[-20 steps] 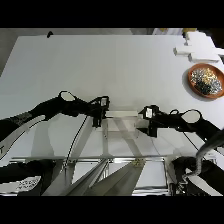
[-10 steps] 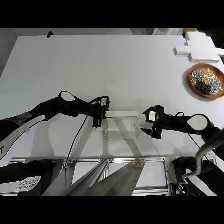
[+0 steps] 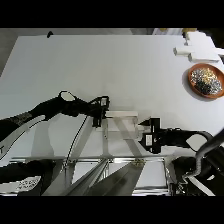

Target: Fold the box and place the chain.

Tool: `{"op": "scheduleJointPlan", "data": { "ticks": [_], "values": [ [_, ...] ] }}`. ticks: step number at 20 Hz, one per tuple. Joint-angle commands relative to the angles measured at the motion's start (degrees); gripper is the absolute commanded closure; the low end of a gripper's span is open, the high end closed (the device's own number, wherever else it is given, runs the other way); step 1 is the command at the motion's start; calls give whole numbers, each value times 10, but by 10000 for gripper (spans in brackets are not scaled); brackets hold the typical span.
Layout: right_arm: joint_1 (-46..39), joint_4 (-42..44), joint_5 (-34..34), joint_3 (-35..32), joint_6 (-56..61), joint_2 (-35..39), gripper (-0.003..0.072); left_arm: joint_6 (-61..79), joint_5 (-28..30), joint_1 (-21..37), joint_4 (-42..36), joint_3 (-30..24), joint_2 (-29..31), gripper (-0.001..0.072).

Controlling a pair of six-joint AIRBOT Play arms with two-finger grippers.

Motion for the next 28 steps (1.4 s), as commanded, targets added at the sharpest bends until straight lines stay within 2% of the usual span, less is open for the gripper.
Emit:
{"op": "scheduleJointPlan", "data": {
  "ticks": [1,7,9,16,20,28],
  "values": [
    [47,-8,-52,-26,4,5,-18,0,0,0,0,0,0,698],
    [49,-3,-134,-31,3,-57,-19,0,0,0,0,0,0,698],
    [43,52,-180,-29,-5,-71,-19,0,0,0,0,0,0,698],
    [-29,120,-172,-15,-73,-72,-18,0,0,0,0,0,0,698],
    [-69,184,-125,-14,-162,-75,-17,0,0,0,0,0,0,698],
    [-70,263,-102,12,-263,-158,-17,0,0,0,0,0,0,698]
  ]
}}
